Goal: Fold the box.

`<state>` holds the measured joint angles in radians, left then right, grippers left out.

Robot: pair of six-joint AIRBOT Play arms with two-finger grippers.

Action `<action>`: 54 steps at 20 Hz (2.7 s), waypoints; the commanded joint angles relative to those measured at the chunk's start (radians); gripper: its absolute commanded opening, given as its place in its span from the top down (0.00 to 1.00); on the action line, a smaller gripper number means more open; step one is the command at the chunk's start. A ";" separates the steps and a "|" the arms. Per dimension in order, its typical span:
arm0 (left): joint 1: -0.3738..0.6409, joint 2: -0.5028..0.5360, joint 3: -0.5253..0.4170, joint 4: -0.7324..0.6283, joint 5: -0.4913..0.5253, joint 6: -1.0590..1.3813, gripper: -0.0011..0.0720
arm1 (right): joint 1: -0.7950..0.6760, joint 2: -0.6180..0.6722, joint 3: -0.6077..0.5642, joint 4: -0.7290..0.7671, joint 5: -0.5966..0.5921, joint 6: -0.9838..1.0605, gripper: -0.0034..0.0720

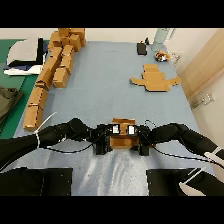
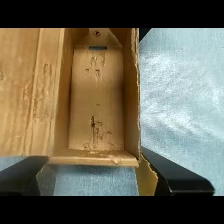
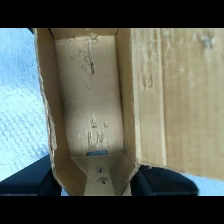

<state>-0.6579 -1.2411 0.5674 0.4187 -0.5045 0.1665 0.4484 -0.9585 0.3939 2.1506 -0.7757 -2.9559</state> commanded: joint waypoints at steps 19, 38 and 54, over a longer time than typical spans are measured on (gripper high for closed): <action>-0.003 -0.016 0.005 0.004 0.004 0.001 0.16 | 0.000 0.000 0.000 0.000 0.000 0.000 0.32; -0.003 -0.016 0.005 0.004 0.005 0.001 0.16 | 0.000 0.000 0.000 0.000 0.000 0.000 0.32; -0.003 -0.016 0.005 0.004 0.005 0.001 0.16 | 0.000 0.000 0.000 -0.010 0.000 0.000 0.32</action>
<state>-0.6609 -1.2568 0.5716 0.4229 -0.5003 0.1669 0.4484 -0.9585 0.3939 2.1460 -0.7761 -2.9555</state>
